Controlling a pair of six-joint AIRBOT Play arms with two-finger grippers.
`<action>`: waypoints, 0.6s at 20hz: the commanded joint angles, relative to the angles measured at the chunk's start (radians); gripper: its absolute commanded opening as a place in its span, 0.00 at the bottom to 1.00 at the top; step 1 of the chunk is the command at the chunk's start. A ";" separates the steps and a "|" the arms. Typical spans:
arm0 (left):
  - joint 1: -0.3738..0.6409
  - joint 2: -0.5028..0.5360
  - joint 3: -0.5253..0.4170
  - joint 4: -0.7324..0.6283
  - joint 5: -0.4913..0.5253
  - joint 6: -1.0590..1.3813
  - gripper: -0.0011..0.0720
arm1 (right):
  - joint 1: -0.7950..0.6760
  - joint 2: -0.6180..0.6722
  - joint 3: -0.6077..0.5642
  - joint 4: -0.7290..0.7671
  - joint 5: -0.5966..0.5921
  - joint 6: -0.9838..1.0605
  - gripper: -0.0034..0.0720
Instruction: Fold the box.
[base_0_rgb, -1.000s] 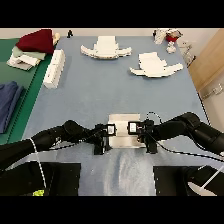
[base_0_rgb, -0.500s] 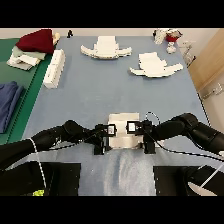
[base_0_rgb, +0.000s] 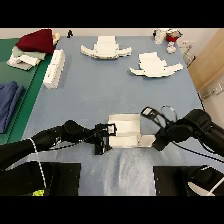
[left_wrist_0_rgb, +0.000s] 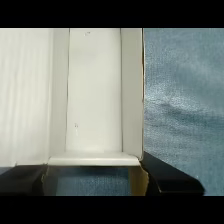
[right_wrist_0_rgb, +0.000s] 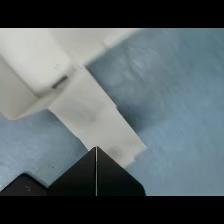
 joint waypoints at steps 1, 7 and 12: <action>0.000 0.001 0.001 0.002 -0.001 0.002 0.72 | -0.059 0.047 0.024 -0.282 -0.201 0.522 0.05; 0.000 0.001 0.001 0.002 -0.001 0.002 0.72 | -0.510 -0.042 -0.001 -0.077 -0.087 0.385 0.05; 0.000 0.001 0.001 0.002 -0.001 0.002 0.72 | -0.937 -0.169 0.002 0.509 -0.100 -0.093 0.05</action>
